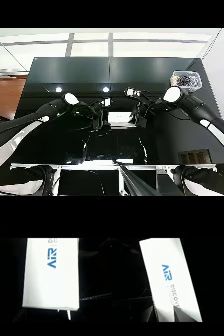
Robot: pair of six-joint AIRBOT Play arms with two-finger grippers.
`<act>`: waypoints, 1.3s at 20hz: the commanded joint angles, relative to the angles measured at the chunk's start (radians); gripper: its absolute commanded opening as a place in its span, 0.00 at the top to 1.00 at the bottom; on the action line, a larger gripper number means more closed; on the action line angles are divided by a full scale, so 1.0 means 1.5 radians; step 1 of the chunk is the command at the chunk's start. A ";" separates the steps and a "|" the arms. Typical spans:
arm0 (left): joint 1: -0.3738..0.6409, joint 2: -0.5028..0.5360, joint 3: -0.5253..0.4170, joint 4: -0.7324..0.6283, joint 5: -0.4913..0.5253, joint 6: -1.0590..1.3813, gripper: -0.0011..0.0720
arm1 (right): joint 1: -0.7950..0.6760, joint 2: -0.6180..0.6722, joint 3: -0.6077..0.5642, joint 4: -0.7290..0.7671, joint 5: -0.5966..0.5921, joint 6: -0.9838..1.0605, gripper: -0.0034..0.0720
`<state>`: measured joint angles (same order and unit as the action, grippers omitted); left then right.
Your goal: Fold the box and place the chain.
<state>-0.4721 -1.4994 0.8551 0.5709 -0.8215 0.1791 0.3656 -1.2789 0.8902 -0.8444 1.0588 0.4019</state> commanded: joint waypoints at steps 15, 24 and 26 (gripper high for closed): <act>0.001 0.000 0.001 -0.005 0.001 0.000 0.47 | -0.130 0.028 -0.181 0.361 -0.029 0.287 0.93; 0.001 0.000 0.001 -0.005 0.001 0.000 0.48 | -0.092 0.013 -0.181 0.230 -0.117 0.379 0.93; 0.001 0.000 0.001 -0.005 0.001 0.000 0.48 | -0.092 0.014 -0.181 0.231 -0.119 0.375 0.93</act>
<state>-0.4717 -1.4998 0.8551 0.5644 -0.8192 0.1802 0.2218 -1.2556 0.6209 -0.4374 0.9146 0.9409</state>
